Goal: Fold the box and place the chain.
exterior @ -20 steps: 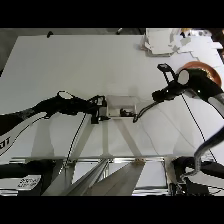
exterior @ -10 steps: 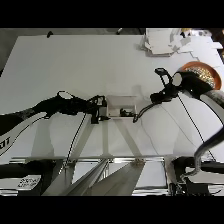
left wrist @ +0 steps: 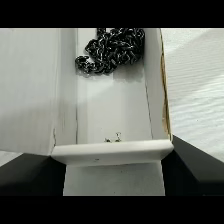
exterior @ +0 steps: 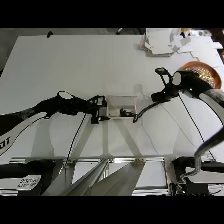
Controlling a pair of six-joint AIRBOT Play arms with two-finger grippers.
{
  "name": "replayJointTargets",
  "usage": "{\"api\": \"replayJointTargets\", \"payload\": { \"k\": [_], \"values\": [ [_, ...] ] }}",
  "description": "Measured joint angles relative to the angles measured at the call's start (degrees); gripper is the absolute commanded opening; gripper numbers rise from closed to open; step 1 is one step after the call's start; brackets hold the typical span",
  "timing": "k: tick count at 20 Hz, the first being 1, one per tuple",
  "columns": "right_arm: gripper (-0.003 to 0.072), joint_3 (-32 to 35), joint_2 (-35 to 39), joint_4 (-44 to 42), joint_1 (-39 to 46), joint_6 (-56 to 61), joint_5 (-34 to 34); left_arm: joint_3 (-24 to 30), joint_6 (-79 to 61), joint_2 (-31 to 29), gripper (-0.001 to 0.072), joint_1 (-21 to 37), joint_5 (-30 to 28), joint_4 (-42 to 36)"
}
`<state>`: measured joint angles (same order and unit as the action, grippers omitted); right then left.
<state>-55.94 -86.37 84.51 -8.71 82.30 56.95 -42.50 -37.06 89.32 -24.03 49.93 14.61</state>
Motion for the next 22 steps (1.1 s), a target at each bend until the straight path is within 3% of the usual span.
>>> {"api": "replayJointTargets", "payload": {
  "k": [5, 10, 15, 22],
  "values": [
    [0.0020, 0.09, 6.80, -1.07, -0.09, -1.07, 0.04, 0.02, 0.00, 0.00, 0.0182, 0.00, 0.02, 0.00],
    [0.0020, 0.07, 21.44, -3.26, -3.26, -1.77, 2.10, 0.00, -0.02, 0.00, 0.0182, 0.00, 0.00, 0.00],
    [0.0020, 0.07, 34.36, -12.33, -9.88, -5.62, 2.23, 0.00, -0.02, 0.00, 0.0182, 0.00, 0.04, -0.02],
    [0.0020, 0.07, 41.53, -22.64, -19.37, -9.99, -5.51, 0.02, -0.02, 0.00, 0.0182, 0.00, 0.02, -0.02]
  ]
}}
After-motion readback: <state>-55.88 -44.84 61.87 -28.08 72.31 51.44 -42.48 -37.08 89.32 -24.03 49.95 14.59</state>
